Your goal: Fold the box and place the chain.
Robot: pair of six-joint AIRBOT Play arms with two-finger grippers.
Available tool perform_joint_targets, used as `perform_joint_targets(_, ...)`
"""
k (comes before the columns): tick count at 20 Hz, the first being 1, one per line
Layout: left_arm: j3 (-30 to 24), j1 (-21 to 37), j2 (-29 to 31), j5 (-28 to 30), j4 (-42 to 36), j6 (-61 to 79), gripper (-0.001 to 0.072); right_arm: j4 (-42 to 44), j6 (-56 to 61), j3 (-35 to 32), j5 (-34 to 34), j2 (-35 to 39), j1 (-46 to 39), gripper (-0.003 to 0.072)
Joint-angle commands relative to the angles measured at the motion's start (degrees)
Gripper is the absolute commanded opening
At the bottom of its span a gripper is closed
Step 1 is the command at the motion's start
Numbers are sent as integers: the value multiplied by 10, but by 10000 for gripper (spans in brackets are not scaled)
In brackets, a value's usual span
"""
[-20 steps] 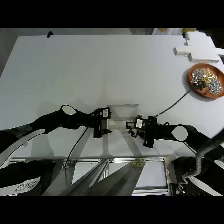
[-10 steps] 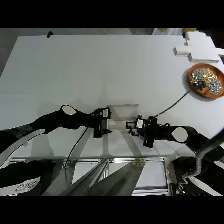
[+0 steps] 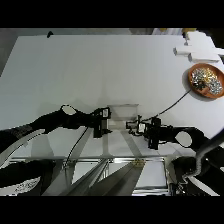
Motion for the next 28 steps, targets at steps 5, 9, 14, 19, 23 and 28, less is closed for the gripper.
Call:
perform_joint_targets(5,0,0,0,0,0,0,137,-60,46,1,54,50,0,16)
perform_joint_targets(9,0,0,0,0,0,0,137,-60,76,24,73,81,-4,16)
perform_joint_targets(14,0,0,0,0,0,0,137,-51,193,162,239,89,-63,16)
perform_joint_targets(19,0,0,0,0,0,0,137,57,204,264,269,89,-69,15)
perform_joint_targets(23,0,0,0,0,0,0,137,174,202,297,237,88,-69,15)
perform_joint_targets(28,0,0,0,0,0,0,137,282,165,300,192,68,-69,15)
